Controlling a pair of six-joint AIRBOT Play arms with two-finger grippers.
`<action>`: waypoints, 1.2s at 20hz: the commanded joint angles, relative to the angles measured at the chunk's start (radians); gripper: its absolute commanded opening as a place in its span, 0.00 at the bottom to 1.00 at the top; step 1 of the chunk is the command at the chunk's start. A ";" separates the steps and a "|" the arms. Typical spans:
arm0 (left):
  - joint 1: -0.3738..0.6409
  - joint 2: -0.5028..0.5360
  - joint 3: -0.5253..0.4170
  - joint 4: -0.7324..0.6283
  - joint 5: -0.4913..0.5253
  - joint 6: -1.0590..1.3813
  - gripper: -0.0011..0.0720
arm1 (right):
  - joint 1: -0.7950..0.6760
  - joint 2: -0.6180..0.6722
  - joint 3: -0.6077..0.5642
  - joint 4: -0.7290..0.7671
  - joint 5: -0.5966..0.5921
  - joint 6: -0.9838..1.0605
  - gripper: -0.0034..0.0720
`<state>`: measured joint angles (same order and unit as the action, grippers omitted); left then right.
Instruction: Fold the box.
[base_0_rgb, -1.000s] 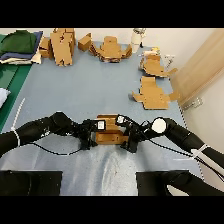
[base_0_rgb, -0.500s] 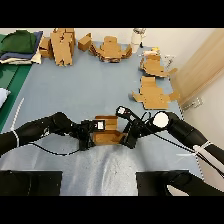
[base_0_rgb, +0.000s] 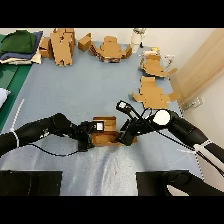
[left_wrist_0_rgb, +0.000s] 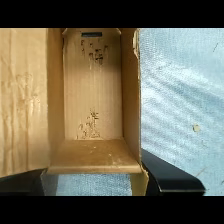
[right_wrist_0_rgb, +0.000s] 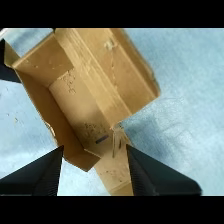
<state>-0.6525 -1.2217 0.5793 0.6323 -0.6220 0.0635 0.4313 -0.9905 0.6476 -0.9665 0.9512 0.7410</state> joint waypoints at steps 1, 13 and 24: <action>0.000 0.001 -0.002 0.022 0.011 0.004 0.50 | 0.001 0.001 0.002 0.021 -0.005 0.004 0.81; 0.019 0.001 -0.002 0.056 -0.045 -0.001 0.50 | 0.000 -0.003 0.002 0.106 -0.102 0.351 0.05; 0.037 0.001 -0.002 0.094 -0.062 0.000 0.50 | 0.001 -0.120 0.002 0.536 -0.148 0.117 0.05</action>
<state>-0.6170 -1.2213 0.5781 0.7029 -0.6800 0.0639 0.4313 -1.0817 0.6483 -0.5362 0.8242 0.9367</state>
